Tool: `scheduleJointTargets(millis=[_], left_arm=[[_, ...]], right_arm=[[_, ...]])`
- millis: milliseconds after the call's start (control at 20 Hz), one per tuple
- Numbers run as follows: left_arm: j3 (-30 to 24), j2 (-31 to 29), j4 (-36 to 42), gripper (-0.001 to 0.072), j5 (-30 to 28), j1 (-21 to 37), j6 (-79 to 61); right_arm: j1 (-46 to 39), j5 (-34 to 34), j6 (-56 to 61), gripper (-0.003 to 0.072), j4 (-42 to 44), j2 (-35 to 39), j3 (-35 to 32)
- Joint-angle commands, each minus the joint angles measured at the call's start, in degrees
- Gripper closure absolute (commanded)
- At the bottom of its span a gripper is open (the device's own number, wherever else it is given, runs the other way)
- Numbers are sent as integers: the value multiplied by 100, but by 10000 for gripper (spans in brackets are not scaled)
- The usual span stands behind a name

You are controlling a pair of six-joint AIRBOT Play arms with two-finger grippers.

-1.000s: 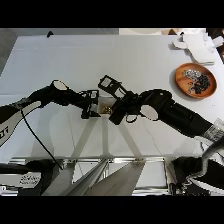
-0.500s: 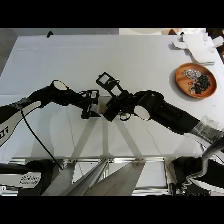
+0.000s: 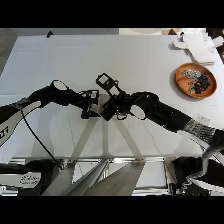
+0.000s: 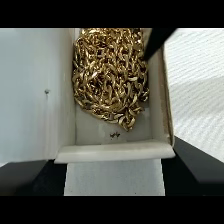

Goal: Fold the box and place the chain.

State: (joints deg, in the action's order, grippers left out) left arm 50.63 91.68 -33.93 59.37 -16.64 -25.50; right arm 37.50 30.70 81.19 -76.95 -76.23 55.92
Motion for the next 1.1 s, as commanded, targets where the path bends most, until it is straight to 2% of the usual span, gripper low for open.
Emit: scheduleJointTargets(millis=[0,350,500,600,750,900,1050], left_arm=[[4,-2,0,369,-2,0,-2],[4,-2,0,369,-2,0,0],[4,-2,0,369,0,0,-2],[4,-2,0,369,-2,0,-2],[4,-2,0,369,0,0,-2],[4,-2,0,369,-2,0,-2],[4,-2,0,369,0,0,-2]], right_arm=[[4,-28,0,436,201,-9,4],[4,590,-4,439,227,59,15],[4,929,-9,438,227,385,17],[-79,1506,-24,359,192,660,162],[-643,2485,-24,346,238,667,774],[-1346,2518,-525,346,470,608,1228],[-2120,2524,-787,346,1189,136,1539]])
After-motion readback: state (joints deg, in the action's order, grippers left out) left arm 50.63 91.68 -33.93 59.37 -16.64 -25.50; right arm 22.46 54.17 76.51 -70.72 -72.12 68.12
